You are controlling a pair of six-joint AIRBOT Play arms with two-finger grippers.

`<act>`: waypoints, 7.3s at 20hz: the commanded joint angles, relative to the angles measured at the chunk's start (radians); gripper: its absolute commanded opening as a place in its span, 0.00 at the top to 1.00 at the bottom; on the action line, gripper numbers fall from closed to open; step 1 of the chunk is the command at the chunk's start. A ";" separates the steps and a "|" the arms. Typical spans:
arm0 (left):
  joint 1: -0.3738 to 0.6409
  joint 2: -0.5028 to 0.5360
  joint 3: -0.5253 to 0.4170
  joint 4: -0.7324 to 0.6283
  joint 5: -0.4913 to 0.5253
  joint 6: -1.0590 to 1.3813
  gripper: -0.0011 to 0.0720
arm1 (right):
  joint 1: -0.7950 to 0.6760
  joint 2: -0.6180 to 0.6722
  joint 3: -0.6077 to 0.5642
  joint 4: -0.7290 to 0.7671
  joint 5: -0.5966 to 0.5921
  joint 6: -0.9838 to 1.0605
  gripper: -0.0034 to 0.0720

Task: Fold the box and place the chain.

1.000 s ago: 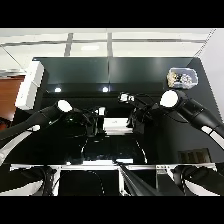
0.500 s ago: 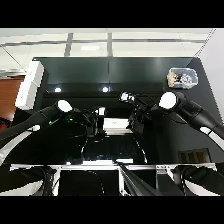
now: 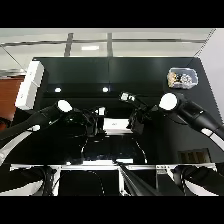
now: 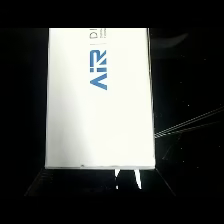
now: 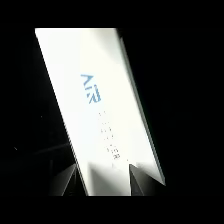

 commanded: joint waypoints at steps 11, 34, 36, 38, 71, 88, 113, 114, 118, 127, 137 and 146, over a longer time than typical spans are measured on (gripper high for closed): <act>-0.001 0.000 0.000 0.000 0.000 -0.002 0.33 | -0.052 0.067 -0.272 0.559 -0.161 0.422 0.95; 0.001 0.004 0.000 -0.043 -0.008 -0.007 0.32 | -0.320 0.162 -0.100 0.274 0.134 0.493 0.94; 0.000 0.018 0.001 -0.044 -0.015 -0.060 0.25 | -0.469 0.237 -0.100 0.185 0.221 0.555 0.94; 0.002 0.048 0.009 -0.011 -0.027 -0.136 0.01 | -0.567 0.309 -0.101 0.106 0.321 0.586 0.94; -0.252 -0.122 0.279 0.173 -0.032 -0.425 0.01 | -0.637 0.427 -0.267 0.117 0.131 0.537 0.94; 0.199 0.193 0.290 0.916 -0.256 -1.382 0.53 | -0.638 0.427 -0.267 0.057 0.062 0.531 0.94; 1.189 0.180 0.246 0.715 -0.284 -1.088 0.53 | -0.638 0.424 -0.267 0.043 -0.002 0.566 0.94; 1.189 0.167 0.246 0.679 -0.288 -1.074 0.53 | -0.638 0.424 -0.267 0.043 -0.005 0.566 0.94; 1.166 0.126 0.246 0.649 -0.246 -1.072 0.53 | -0.638 0.424 -0.267 0.043 -0.004 0.590 0.94; 1.071 0.103 0.269 0.722 -0.146 -1.088 0.01 | -0.637 0.424 -0.267 0.043 0.043 0.618 0.94; 0.704 0.109 0.587 0.674 -0.344 -1.717 0.91 | -0.484 0.424 -0.126 0.019 -0.050 0.500 0.94; 0.406 0.433 0.032 0.646 0.153 -1.588 0.95 | -0.483 0.418 -0.208 -0.249 -0.371 0.472 0.94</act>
